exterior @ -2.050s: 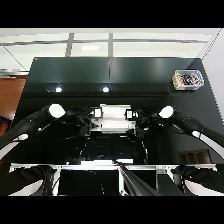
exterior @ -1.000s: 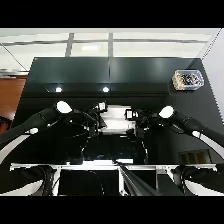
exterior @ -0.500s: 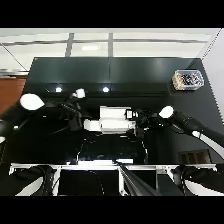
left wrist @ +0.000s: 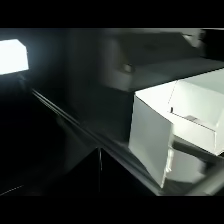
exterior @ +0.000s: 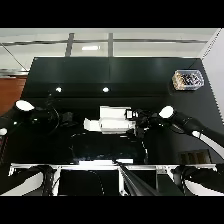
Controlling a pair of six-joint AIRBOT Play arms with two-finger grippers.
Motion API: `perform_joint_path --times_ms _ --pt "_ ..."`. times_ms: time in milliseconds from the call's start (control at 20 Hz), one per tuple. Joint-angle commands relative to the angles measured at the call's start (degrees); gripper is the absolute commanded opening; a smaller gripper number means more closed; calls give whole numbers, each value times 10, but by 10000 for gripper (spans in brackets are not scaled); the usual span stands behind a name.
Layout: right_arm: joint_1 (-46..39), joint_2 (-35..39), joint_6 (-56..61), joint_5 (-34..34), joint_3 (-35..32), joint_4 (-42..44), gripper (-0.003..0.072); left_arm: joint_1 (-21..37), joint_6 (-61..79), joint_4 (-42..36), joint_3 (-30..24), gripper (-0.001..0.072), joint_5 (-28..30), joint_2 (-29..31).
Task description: Fold the box and place the chain.
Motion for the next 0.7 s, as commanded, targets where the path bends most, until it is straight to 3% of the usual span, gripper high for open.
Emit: perform_joint_path --times_ms 0,200,350,400,550,650 --pt "0 0 0 0 0 0 129 -27 6 -67 -2 26 -12 -82" --pt "0 0 0 0 0 0 129 -90 29 -131 -1 27 24 -104" --pt "0 0 0 0 0 0 128 -99 139 -186 14 52 -10 -104" --pt "0 0 0 0 0 0 129 -97 148 -184 24 148 -19 -104" --pt "0 0 0 0 0 0 128 -97 160 -181 57 640 -45 -104" --pt "0 0 0 0 0 0 129 -97 159 -181 74 660 -61 -104"
